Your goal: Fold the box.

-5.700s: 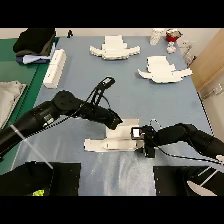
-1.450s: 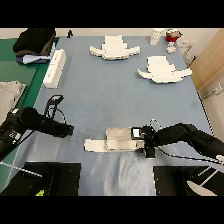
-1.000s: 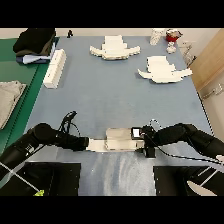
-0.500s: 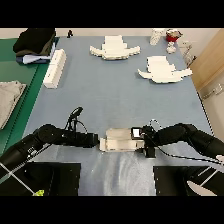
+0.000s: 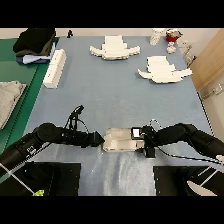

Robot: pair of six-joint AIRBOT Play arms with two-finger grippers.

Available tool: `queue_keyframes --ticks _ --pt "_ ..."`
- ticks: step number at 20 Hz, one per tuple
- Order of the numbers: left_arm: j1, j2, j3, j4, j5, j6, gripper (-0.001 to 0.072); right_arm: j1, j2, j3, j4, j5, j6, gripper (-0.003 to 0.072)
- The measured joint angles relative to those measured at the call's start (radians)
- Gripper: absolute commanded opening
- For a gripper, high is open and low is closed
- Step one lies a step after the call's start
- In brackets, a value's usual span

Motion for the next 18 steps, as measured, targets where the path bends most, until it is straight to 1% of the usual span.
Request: queue_keyframes --ticks 5,8,12,14,18 --pt "-0.005 -0.002 0.004 -0.017 0.011 0.0 0.0452 0.0 0.0 0.0 0.0 0.0 0.0 0.0497" --pt "-0.037 -0.005 0.019 0.006 0.013 -0.039 0.0451 0.0 0.0 0.0 0.0 0.0 0.0 0.0496" --pt "-0.134 -0.042 0.078 0.159 0.021 -0.215 0.0451 0.0 0.0 0.0 0.0 0.0 0.0 0.0496" --pt "-0.199 -0.087 0.122 0.254 0.022 -0.322 0.0451 0.0 0.0 0.0 0.0 0.0 0.0 0.0496" --pt "-0.327 -0.209 0.229 0.412 0.019 -0.517 0.045 0.0 0.0 0.0 0.0 0.0 0.0 0.0496"
